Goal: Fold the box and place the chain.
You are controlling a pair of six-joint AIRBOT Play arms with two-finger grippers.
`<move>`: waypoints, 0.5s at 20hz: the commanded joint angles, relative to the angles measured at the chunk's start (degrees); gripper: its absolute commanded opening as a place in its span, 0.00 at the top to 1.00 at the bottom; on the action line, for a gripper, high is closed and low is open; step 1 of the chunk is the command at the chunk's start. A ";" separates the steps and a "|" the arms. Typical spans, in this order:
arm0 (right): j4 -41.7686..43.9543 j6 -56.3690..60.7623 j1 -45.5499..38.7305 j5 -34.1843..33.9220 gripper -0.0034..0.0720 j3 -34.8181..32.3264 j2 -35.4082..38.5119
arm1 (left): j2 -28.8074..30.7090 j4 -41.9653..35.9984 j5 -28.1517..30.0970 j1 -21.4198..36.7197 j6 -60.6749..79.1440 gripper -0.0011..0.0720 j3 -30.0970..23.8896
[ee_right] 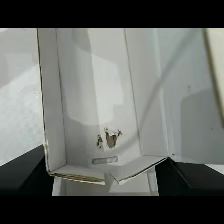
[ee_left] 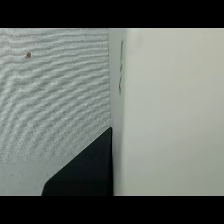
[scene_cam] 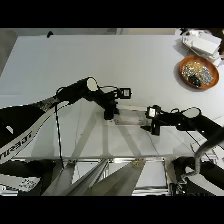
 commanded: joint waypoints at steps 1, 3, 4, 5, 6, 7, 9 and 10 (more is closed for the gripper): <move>2.08 -3.91 0.00 -0.72 0.23 0.02 -2.16 | 0.00 0.02 0.09 -0.02 -0.04 0.97 0.07; 2.12 -5.03 0.00 -0.72 0.27 0.02 -2.56 | 0.00 0.02 0.09 -0.02 -0.04 0.97 0.07; 2.14 -5.16 0.00 -0.72 0.27 0.02 -2.56 | 0.00 0.02 0.07 -0.02 -0.04 0.97 0.07; 2.14 -5.16 0.00 -0.72 0.28 0.02 -2.56 | 0.00 0.02 0.07 -0.02 -0.04 0.97 0.07; 2.10 -5.16 0.00 -0.74 0.37 0.02 -2.58 | 0.00 0.02 0.07 -0.02 -0.04 0.97 0.07; 2.12 -5.16 0.00 -0.72 0.44 0.02 -2.69 | 0.00 0.02 0.07 -0.02 -0.04 0.97 0.07; 2.12 -5.18 0.00 -0.72 0.44 0.02 -3.26 | 0.00 0.02 0.07 -0.02 -0.04 0.97 0.07; 2.12 -5.18 0.00 -0.72 0.44 0.02 -3.43 | 0.00 0.02 0.07 -0.02 -0.04 0.97 0.07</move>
